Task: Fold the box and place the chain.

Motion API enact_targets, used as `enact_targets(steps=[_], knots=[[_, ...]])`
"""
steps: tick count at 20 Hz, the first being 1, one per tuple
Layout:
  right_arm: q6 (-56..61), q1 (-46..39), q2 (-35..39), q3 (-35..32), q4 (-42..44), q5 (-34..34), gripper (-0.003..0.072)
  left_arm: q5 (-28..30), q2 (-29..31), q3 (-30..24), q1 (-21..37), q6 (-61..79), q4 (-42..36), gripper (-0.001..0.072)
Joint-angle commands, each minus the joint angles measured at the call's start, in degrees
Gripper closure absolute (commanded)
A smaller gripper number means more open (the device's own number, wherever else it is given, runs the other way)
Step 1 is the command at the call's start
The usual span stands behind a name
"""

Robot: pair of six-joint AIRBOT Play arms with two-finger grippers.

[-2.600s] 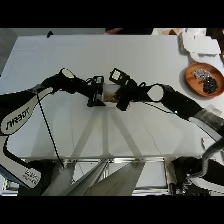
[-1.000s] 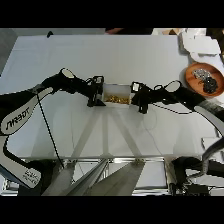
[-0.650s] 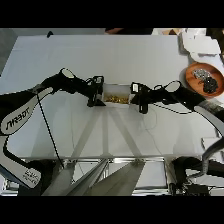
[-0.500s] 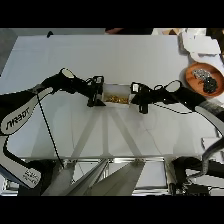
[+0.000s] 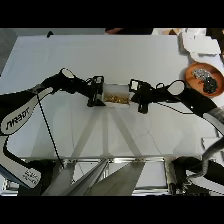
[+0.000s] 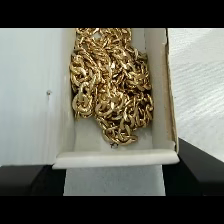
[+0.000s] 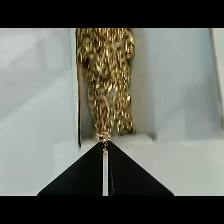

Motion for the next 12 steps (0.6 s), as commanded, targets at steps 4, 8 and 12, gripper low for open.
enact_targets(steps=[4,8,12], knots=[[1.18,6.01,0.7,0.02,8.35,-10.56,0.0676,0.02,0.0,0.0,0.02,0.02,0.0,0.0451],[1.2,6.12,0.63,1.01,8.09,-7.13,0.0494,0.02,0.0,-0.02,0.02,0.02,0.0,0.0451],[9.01,5.31,-0.24,8.55,5.73,5.66,0.0512,0.02,0.0,-0.02,0.02,0.02,0.0,0.0451]])
